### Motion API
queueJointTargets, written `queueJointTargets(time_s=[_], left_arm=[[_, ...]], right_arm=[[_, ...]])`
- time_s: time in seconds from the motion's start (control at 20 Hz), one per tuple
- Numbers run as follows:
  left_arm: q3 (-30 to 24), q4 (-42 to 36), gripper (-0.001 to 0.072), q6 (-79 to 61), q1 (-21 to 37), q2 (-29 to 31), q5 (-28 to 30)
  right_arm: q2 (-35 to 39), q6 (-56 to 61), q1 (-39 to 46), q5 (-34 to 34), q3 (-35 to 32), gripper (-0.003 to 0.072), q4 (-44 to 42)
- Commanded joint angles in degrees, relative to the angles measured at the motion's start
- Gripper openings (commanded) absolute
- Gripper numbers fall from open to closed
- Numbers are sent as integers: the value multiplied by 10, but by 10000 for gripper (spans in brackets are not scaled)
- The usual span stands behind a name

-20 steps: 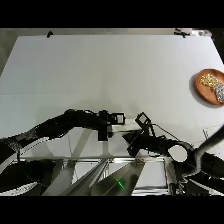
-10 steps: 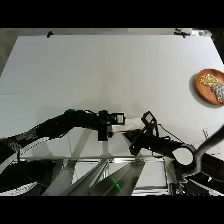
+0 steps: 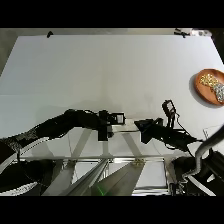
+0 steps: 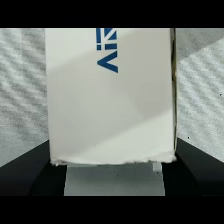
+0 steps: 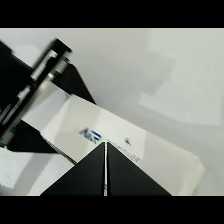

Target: Fold the box and place the chain.

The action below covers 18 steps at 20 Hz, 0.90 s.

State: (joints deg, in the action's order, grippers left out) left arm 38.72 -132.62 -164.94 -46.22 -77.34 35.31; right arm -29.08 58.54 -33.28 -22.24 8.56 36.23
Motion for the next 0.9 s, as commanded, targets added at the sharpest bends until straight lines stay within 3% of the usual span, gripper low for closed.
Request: queueJointTargets(time_s=[0.0,0.85], left_arm=[[0,0,13,0,0,0,0],[0,0,13,0,0,0,0]], right_arm=[[2,61,49,-96,-1,10,76],[-57,66,48,-103,-21,8,81]])
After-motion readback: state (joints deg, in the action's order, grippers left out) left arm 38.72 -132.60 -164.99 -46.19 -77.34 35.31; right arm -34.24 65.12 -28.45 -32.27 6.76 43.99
